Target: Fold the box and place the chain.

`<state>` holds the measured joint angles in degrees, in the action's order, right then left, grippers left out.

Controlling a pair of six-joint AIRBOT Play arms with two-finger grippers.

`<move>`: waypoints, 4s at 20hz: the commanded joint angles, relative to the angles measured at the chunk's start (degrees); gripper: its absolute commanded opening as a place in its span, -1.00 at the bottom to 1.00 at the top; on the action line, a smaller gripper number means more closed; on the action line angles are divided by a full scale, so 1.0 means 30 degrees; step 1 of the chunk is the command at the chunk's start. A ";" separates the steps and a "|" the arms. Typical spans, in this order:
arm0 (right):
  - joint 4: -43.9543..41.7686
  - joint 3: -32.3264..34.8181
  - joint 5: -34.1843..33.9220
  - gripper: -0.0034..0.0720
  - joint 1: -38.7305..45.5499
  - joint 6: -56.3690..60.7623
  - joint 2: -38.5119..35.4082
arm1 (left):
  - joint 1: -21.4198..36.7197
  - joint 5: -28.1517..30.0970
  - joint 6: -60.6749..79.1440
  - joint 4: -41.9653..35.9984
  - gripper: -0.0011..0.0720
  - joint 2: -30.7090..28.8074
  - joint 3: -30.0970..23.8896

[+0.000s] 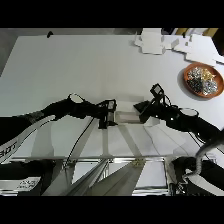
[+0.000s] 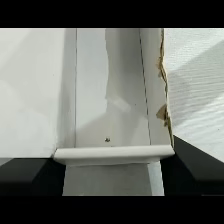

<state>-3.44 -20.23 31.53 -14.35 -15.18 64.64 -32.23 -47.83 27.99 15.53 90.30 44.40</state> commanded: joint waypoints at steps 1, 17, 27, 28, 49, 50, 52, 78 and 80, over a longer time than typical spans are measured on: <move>0.1078 0.0000 -0.0692 -0.87 -0.0073 0.1902 0.0561 | 0.0000 0.0015 0.0029 0.0044 -0.55 -0.0007 0.0007; 2.4451 -0.0969 0.5588 -0.88 -0.0073 0.8102 -0.6892 | 0.0000 0.0015 0.0029 0.0044 -0.55 -0.0007 0.0007; 1.8928 -0.0954 0.3956 -0.35 0.0780 0.1450 -0.3191 | 0.0000 0.0015 0.0029 0.0044 -0.55 -0.0007 0.0007; 1.7945 -0.0954 0.3738 -0.36 0.0780 0.0801 -0.2856 | 0.0000 0.0015 0.0029 0.0044 -0.55 -0.0007 0.0007; 1.2335 -0.0954 0.4597 0.01 0.0758 -0.0175 -0.0750 | 0.0000 0.0015 0.0029 0.0044 -0.55 -0.0007 0.0007; 1.2356 -0.0954 0.4626 0.01 0.0758 -0.0138 -0.0801 | 0.0000 0.0015 0.0029 0.0044 -0.55 -0.0007 0.0007; 1.2939 -0.0954 0.4641 0.00 0.0765 0.0357 -0.1355 | 0.0000 0.0015 0.0029 0.0044 -0.55 -0.0007 0.0007; 1.7070 -0.0947 0.7970 -0.87 0.5530 2.4625 -0.0670 | 0.0000 0.0007 0.0022 0.0044 -0.55 -0.0007 0.0007; 1.6145 -0.0947 0.8007 -0.87 0.4838 2.4625 -0.0794 | 0.0000 0.0015 0.0029 0.0051 -0.55 -0.0007 0.0007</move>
<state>48.80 -23.09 54.37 2.61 57.54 61.39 -32.23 -47.81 28.08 15.66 90.30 44.40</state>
